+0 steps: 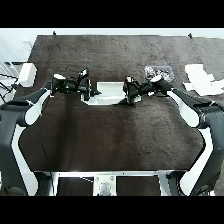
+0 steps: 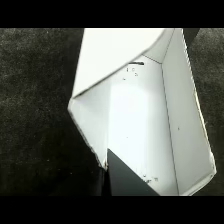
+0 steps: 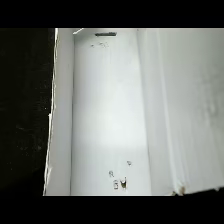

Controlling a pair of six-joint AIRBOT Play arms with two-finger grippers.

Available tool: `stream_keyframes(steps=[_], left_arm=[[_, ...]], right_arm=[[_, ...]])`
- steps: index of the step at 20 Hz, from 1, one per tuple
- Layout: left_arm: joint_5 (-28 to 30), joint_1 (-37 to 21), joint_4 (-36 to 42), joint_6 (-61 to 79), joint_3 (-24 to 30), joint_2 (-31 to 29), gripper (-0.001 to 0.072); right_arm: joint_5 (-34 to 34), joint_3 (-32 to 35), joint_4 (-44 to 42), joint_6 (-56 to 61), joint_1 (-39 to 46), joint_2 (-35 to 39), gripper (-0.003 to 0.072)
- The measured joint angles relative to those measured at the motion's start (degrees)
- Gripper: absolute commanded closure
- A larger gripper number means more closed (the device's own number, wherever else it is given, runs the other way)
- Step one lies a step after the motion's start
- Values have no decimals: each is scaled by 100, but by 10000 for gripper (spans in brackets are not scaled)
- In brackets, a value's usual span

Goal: Fold the box and place the chain.

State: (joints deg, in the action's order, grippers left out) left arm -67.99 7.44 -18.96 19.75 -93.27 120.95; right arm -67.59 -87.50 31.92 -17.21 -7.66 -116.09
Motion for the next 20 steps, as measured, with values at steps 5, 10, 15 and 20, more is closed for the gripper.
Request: stream_keyframes(steps=[5,10,15,20], left_arm=[[2,0,0,0,0,0,689],[2,0,0,0,0,0,689],[0,0,0,0,0,0,689],[0,0,0,0,0,0,689]], right_arm=[[-61,-76,4,68,7,-79,73],[-131,-142,0,146,28,-138,142],[-146,-153,0,164,44,-151,142],[-146,-153,2,168,44,-151,141]])
